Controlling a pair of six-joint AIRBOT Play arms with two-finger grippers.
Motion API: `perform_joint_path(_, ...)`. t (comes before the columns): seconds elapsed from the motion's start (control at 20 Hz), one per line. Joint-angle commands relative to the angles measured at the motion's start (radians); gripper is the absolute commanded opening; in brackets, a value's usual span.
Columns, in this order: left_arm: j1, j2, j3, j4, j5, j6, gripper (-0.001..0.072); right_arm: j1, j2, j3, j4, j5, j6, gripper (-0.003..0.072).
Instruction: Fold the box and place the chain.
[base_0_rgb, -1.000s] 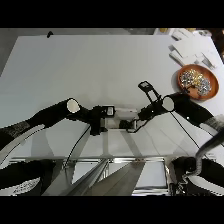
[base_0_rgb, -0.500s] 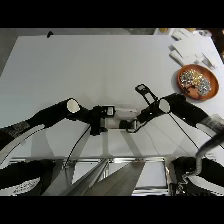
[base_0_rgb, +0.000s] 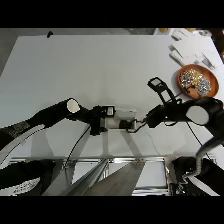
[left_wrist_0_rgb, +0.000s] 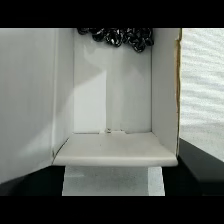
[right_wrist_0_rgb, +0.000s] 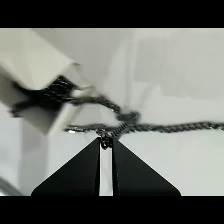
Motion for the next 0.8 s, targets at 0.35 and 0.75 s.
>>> perform_joint_path(0.35,0.0,0.001,0.0,0.0,0.0,0.0,0.0134,0.001,0.175,0.0,0.668,-0.166,-0.36,0.0016)
perform_joint_path(0.75,0.0,0.001,0.0,0.0,0.0,0.0,0.0134,0.001,0.175,0.0,0.767,-0.306,-0.462,0.0015)
